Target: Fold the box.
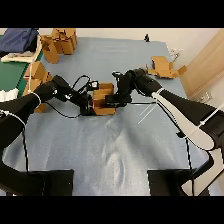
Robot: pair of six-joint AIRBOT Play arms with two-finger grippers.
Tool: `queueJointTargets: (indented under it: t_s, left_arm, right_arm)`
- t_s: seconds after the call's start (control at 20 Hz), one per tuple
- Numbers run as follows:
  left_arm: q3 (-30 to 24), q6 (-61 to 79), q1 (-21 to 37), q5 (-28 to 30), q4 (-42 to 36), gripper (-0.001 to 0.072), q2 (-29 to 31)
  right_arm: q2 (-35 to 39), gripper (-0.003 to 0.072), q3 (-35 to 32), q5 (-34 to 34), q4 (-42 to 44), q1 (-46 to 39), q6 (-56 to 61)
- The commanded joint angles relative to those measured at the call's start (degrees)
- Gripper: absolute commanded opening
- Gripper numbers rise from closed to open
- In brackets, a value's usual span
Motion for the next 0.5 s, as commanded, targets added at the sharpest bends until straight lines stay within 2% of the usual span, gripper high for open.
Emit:
queueJointTargets:
  t_s: [0.0,0.35,0.45]
  left_arm:
    - [0.2,0.07,-0.15,0.02,0.24,0.0218,-0.09]
    - [-0.02,0.07,-1.62,0.22,3.45,0.0217,-0.44]
    - [-0.02,0.07,-1.7,0.09,3.96,0.0218,-0.44]
  right_arm:
    - [-0.17,0.0377,0.07,-0.17,-6.32,1.62,2.4]
    - [-0.2,0.0376,0.04,1.53,-6.4,2.8,3.37]
    - [-0.2,0.033,0.04,1.42,-6.14,2.89,3.34]
